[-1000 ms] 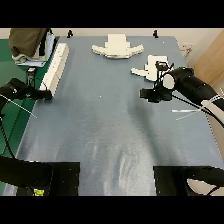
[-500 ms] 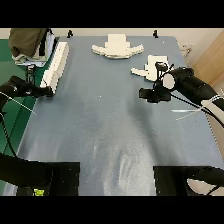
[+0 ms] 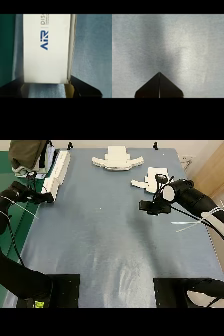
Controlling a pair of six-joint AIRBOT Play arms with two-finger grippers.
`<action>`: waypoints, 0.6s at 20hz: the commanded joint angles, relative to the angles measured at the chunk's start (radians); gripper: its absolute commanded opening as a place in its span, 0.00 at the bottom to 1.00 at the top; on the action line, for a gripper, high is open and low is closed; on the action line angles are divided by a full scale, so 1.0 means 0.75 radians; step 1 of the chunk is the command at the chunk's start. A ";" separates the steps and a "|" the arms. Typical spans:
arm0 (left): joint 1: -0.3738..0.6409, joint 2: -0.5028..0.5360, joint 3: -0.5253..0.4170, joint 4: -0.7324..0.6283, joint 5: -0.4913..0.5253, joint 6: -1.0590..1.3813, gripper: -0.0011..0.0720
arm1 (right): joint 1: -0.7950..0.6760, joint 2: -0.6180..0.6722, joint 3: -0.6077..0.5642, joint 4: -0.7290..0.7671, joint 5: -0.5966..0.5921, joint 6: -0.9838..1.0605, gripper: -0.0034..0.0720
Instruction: Fold the box.
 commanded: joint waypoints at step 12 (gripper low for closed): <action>-0.074 -0.141 0.204 0.111 -0.065 -0.002 0.97 | 0.002 -0.001 0.001 0.008 0.000 0.000 0.05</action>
